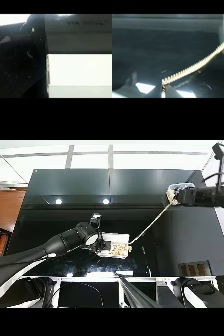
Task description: Fold the box and place the chain.
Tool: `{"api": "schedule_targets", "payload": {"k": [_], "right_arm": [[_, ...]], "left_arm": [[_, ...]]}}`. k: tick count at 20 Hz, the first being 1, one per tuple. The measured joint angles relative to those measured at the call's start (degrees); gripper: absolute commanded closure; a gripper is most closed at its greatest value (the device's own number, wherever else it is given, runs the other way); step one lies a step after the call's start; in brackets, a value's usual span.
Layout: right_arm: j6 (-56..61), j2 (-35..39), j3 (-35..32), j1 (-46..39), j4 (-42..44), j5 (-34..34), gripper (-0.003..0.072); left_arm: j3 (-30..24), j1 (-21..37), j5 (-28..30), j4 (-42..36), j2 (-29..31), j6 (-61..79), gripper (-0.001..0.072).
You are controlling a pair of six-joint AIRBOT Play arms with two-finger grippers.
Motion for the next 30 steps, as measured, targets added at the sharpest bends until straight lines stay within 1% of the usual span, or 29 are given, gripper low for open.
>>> {"api": "schedule_targets", "payload": {"k": [3,6,8,11,14,16,19,23,30], "right_arm": [[-0.35,4.26,-0.17,5.81,3.52,4.68,0.0644],[0.52,5.92,-2.29,13.38,5.4,5.31,0.0644],[1.75,6.34,-5.09,18.4,6.12,3.06,0.0645],[2.95,6.38,-10.27,24.87,8.33,-3.19,0.0645],[3.48,5.2,-14.32,29.57,11.21,-9.77,0.0644],[3.61,3.72,-15.69,32.15,12.68,-13.11,0.0645],[3.8,1.09,-16.61,35.19,13.75,-16.94,0.0644],[4.07,-2.34,-17.03,37.22,14.23,-20.02,0.0644],[4.31,-4.07,-17.11,37.44,12.52,-21.4,0.0644]], "left_arm": [[0.0,0.0,0.0,-0.02,0.02,0.0,0.0675],[0.0,0.0,0.0,0.0,0.02,0.0,0.0675],[0.0,0.0,0.0,-0.02,0.0,0.0,0.0675],[0.0,0.0,0.0,-0.02,0.0,0.0,0.0675],[0.0,0.0,-0.02,0.0,0.0,0.0,0.0675],[0.0,0.0,-0.02,-0.02,0.0,0.0,0.0674],[0.0,0.0,-0.04,-0.02,0.0,0.0,0.0675],[0.0,0.0,-0.09,-0.02,0.0,0.0,0.0675],[0.0,0.0,-0.13,-0.02,0.0,0.0,0.0675]]}}
